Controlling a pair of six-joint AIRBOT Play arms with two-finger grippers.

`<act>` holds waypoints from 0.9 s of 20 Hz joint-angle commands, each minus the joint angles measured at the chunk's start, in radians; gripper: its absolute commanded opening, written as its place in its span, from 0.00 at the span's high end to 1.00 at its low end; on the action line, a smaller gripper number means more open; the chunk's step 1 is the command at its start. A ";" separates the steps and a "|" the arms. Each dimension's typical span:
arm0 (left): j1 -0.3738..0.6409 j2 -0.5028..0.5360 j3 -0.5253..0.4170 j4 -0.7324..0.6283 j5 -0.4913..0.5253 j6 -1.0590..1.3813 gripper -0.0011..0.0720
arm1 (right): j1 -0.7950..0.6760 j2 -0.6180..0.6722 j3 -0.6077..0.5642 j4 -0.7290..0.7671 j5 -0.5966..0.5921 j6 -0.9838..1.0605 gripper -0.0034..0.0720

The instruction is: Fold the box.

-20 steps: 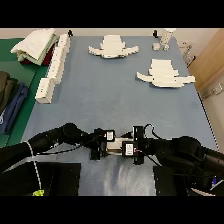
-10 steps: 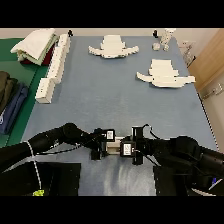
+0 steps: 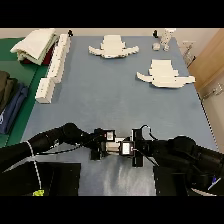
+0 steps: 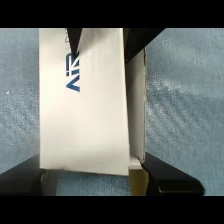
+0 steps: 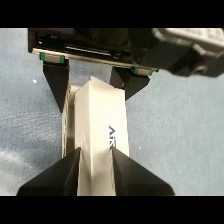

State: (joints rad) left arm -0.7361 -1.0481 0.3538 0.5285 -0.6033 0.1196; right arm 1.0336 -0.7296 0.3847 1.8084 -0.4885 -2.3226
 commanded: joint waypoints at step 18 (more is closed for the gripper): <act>0.000 0.000 0.001 -0.002 0.000 -0.003 0.31 | 0.014 0.164 -0.097 0.230 0.195 0.421 0.95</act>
State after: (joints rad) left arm -0.7361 -1.0481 0.3538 0.5266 -0.6037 0.1162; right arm 1.0481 -0.5762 0.3367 1.9026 -0.4335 -2.0457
